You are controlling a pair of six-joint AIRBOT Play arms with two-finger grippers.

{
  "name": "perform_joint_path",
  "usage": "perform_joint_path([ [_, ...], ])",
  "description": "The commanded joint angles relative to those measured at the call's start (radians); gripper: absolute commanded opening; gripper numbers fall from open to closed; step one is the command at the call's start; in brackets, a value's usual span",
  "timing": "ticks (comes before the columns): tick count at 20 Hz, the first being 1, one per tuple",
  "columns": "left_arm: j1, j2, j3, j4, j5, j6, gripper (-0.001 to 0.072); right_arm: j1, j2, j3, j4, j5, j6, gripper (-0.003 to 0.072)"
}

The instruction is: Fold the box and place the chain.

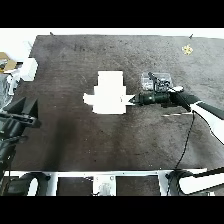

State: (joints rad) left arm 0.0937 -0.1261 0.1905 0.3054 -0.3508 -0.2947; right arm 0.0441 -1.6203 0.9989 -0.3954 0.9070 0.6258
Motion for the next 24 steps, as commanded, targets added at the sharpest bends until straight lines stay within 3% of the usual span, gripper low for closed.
perform_joint_path([
  [1,0.000,-0.178,0.120,-0.001,-0.168,0.014,0.0407,0.024,-0.001,0.002,0.000,-0.035,-0.029,0.0000],
  [5,0.000,-0.609,0.377,-0.001,-0.371,0.013,0.0407,0.033,-0.001,0.002,-0.001,-0.072,-0.033,0.0000],
  [11,-0.009,-1.278,0.892,0.011,-0.795,-0.061,0.0407,0.033,-0.001,0.002,0.000,-0.085,-0.055,0.0001],
  [14,-0.080,-1.546,1.197,0.178,-0.879,-0.187,0.0407,0.033,-0.001,0.002,0.000,-0.088,-0.059,0.0001],
  [16,-0.127,-1.686,1.379,0.275,-0.923,-0.261,0.0425,0.033,-0.001,0.002,0.000,-0.088,-0.072,0.0001],
  [20,-0.177,-1.907,1.673,0.299,-1.038,-0.339,0.0426,0.034,-0.001,0.002,-0.001,-0.088,-0.100,0.0001],
  [24,-0.205,-2.039,1.835,0.315,-1.054,-0.360,0.0426,0.034,-0.001,0.002,-0.001,-0.089,-0.117,0.0001],
])
